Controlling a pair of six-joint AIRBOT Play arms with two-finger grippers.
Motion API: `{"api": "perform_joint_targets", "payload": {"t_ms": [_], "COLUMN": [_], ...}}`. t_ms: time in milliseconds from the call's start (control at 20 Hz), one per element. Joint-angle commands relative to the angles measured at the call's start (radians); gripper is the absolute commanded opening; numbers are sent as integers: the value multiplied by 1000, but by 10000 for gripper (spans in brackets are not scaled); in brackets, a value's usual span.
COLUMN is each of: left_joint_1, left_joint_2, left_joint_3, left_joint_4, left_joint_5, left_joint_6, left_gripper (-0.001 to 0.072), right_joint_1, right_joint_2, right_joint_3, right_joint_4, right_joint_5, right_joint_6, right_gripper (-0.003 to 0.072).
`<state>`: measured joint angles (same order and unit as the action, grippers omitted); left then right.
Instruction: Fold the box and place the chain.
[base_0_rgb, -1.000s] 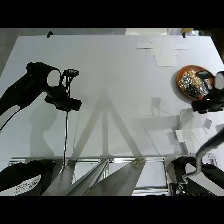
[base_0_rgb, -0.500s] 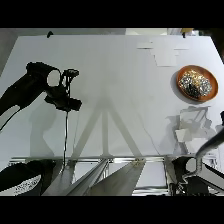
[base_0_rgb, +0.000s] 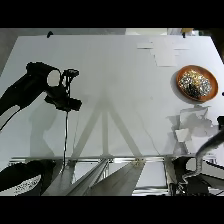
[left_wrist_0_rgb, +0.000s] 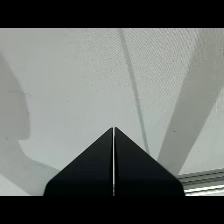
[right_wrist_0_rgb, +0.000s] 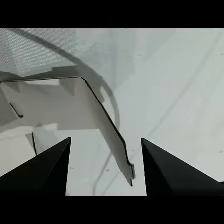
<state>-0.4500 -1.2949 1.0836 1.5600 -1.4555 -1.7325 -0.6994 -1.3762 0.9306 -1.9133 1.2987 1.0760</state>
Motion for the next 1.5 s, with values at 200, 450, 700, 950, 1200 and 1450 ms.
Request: {"api": "perform_joint_targets", "payload": {"t_ms": [200, 450, 700, 950, 1200, 1450], "left_joint_1": [1, 1, 1, 1, 1, 0], "left_joint_2": [1, 1, 1, 1, 0, -2], "left_joint_3": [-1, 0, 0, -1, -1, -3], "left_joint_4": [0, 0, 0, 0, 3, -51], "left_joint_5": [0, 0, 0, 3, 95, 188], "left_joint_6": [0, 0, 0, 0, 15, 269], "left_gripper": [10, 10, 10, 10, 10, 318], "right_joint_1": [31, 151, 272, 531, 779, 932], "right_joint_2": [-35, 82, 282, 464, 486, 486], "right_joint_3": [1, 1, -119, -318, -348, -348], "right_joint_4": [27, 225, 579, 695, 695, 695], "right_joint_5": [86, 121, 91, -14, -59, -106], "right_joint_6": [-21, -30, -26, 127, 236, 286], "right_gripper": [20, 18, 17, 17, 18, 18]}}
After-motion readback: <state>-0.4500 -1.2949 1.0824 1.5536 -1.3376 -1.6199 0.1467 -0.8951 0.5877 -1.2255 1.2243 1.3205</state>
